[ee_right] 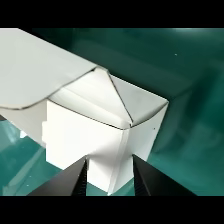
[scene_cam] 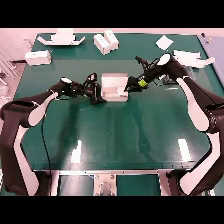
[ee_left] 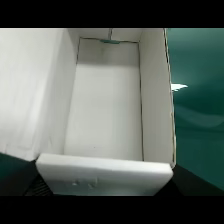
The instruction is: Fold the box and place the chain.
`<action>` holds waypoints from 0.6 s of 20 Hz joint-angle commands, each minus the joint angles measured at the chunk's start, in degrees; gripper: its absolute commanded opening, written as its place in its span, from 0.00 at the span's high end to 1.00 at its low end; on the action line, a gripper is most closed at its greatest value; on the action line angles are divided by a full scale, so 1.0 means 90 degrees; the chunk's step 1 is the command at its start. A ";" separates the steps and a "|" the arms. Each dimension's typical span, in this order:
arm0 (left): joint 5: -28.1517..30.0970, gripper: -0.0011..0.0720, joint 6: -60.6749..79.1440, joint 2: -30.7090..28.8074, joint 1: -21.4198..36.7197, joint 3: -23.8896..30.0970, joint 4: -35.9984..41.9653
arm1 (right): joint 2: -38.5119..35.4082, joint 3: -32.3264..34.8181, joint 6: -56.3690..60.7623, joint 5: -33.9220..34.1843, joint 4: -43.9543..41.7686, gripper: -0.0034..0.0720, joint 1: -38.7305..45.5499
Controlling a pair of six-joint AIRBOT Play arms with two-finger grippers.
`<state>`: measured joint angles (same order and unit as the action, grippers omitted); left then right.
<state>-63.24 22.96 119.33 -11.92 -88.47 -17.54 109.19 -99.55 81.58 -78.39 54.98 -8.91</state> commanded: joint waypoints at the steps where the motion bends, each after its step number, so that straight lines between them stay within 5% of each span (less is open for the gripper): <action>1: -0.0051 0.12 0.0000 -0.0005 0.0000 0.0002 0.0002 | -0.0002 -0.0046 0.0330 -0.0022 0.0753 0.51 -0.0189; 12: -0.0056 0.12 0.0000 -0.0005 0.0000 0.0002 0.0002 | 0.0000 -0.0301 0.0886 0.0109 0.1331 0.51 -0.0585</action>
<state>-63.68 22.94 119.33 -11.92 -88.44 -17.54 109.19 -101.19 87.15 -78.43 64.03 -13.08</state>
